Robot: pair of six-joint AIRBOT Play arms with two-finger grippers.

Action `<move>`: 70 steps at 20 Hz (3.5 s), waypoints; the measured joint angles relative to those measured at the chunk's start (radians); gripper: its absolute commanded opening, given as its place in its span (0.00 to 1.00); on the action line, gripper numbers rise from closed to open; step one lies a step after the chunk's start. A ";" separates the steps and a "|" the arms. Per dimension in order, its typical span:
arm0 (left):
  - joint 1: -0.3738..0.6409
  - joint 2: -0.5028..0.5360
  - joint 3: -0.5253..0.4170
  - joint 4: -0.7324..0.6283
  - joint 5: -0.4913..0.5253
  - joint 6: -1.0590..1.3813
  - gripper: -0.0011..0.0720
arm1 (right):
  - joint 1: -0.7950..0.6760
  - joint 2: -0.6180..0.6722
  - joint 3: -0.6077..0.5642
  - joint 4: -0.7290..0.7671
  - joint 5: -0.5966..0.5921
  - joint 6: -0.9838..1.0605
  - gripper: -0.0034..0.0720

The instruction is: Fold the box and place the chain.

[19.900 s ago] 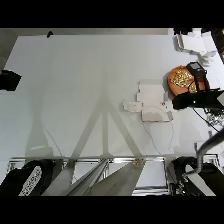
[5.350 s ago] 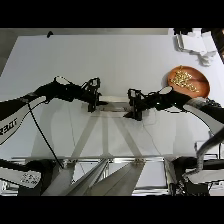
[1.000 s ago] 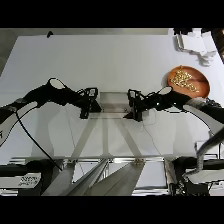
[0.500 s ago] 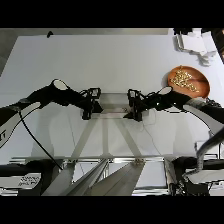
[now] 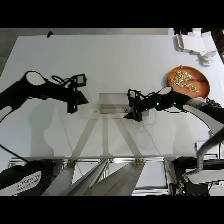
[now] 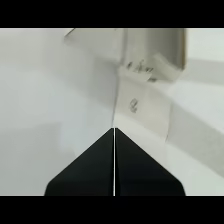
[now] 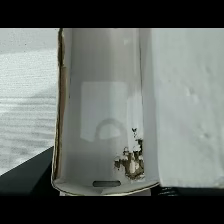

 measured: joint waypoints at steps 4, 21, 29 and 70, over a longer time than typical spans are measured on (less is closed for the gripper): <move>0.100 0.061 -0.003 0.129 -0.007 -0.406 0.03 | 0.000 0.000 0.000 0.000 0.000 0.000 0.58; -0.021 -0.122 -0.152 -0.054 0.062 -0.958 0.03 | 0.000 0.000 0.000 0.000 0.000 0.000 0.58; -0.050 -0.117 -0.154 -0.260 0.071 -0.896 0.41 | 0.000 0.000 0.000 0.000 0.000 0.000 0.58; -0.397 -0.107 0.022 0.290 0.319 -1.487 0.90 | 0.000 0.000 0.000 0.000 0.000 0.000 0.58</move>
